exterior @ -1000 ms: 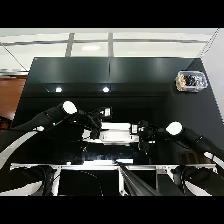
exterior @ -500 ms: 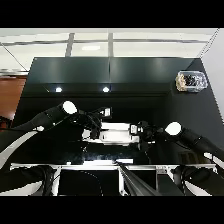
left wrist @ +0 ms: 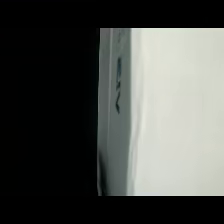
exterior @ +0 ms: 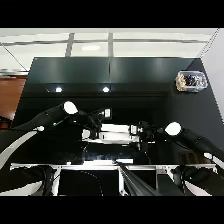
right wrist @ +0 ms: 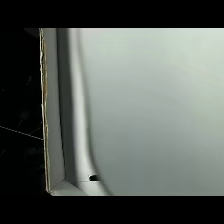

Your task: Fold the box and place the chain.

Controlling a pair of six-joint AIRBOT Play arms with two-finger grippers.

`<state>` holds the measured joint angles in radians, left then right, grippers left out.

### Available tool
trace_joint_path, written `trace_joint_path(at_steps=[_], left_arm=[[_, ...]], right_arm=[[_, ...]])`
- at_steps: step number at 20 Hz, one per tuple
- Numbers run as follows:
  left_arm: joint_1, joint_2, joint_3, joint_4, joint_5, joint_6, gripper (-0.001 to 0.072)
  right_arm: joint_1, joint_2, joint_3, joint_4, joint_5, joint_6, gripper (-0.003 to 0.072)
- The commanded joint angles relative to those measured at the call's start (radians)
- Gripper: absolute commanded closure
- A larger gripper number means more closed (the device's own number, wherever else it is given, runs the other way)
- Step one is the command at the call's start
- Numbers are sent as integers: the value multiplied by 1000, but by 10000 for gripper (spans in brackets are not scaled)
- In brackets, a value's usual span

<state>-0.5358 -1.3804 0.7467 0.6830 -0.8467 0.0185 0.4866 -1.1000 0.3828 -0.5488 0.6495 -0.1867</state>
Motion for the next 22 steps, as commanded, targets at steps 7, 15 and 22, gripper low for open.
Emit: trace_joint_path(at_steps=[7,15,22], left_arm=[[3,228,75,423,-241,-443,172],[-20,381,-11,223,-463,-774,683],[-42,378,-232,-312,332,-618,680]], right_arm=[[0,-1,-1,-2,0,0,376],[0,-1,-1,-2,0,0,376],[0,-1,-1,-2,0,0,376]])
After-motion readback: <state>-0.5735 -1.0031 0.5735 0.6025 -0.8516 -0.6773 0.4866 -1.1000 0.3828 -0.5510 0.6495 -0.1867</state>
